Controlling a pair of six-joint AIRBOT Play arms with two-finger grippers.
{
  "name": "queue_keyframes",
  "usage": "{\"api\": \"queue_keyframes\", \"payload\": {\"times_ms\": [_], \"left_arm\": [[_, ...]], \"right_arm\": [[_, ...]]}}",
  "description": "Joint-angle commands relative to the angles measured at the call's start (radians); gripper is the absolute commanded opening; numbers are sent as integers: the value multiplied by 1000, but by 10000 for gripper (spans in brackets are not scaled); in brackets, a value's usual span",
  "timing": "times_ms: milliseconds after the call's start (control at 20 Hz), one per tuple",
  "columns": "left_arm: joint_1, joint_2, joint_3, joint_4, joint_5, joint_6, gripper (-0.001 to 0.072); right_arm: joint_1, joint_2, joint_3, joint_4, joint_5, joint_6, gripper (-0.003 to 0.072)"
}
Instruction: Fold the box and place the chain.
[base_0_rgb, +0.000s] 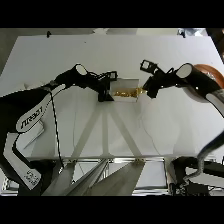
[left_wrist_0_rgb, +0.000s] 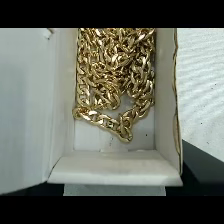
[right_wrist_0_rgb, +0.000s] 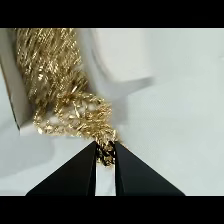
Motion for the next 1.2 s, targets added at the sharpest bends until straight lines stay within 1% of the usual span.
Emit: {"api": "queue_keyframes", "payload": {"times_ms": [0,150,300,350,450,500,600,800,850,900,1000,1100,1150], "left_arm": [[0,0,1,0,0,0,19],[0,0,1,0,0,0,19],[0,0,1,0,0,0,19],[0,0,1,0,0,0,19],[0,0,1,0,0,0,19],[0,0,1,0,0,0,19],[0,0,1,0,0,0,19],[0,0,1,0,0,0,19],[0,0,1,0,0,0,19],[0,0,1,0,0,0,19],[0,0,1,0,0,0,19],[0,0,1,0,0,0,19],[0,0,1,0,0,0,19]], "right_arm": [[13,96,0,153,6,67,9],[65,117,0,275,18,62,9],[117,110,0,278,9,58,14],[122,109,0,277,8,58,66],[121,110,0,240,9,58,378],[121,113,0,186,13,58,401],[100,122,0,88,32,46,401],[-34,126,0,60,116,-74,402],[-67,113,0,48,117,-120,402],[-91,93,0,34,105,-155,402],[-115,34,0,3,73,-160,401],[-113,-43,0,-3,57,-191,401],[-107,-84,0,0,28,-216,401]]}}
